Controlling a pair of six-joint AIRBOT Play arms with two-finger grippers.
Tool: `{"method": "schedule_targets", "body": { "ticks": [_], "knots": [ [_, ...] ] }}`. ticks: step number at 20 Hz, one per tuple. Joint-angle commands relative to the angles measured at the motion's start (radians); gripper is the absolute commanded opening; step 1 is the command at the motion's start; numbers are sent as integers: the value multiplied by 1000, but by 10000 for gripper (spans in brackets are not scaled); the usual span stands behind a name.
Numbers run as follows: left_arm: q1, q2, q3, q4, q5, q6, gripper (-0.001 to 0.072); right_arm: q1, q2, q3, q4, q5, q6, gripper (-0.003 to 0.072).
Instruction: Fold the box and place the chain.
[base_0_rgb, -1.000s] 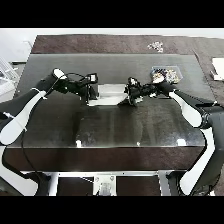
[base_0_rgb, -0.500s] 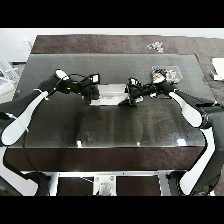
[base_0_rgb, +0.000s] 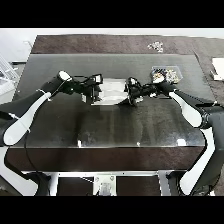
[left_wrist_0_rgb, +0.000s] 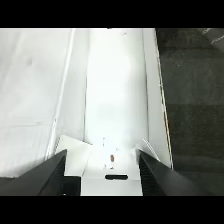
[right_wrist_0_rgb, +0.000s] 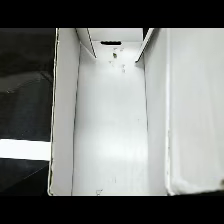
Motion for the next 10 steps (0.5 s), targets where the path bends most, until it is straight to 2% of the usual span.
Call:
{"method": "schedule_targets", "body": {
  "ticks": [1,2,3,7,8,10],
  "knots": [
    [0,-1,0,-10,38,20,540,0,0,0,-1,3,-2,476],
    [0,-1,0,-10,39,19,629,0,0,0,-1,3,-2,475],
    [0,-1,0,-11,43,16,678,0,0,0,-1,3,-2,476],
    [0,-1,0,-10,35,14,674,0,0,0,-1,3,-2,476],
    [0,-1,0,-10,31,14,602,0,0,0,-1,3,-2,476],
    [0,-1,0,-5,29,20,587,0,0,0,-1,3,-2,476]
  ]
}}
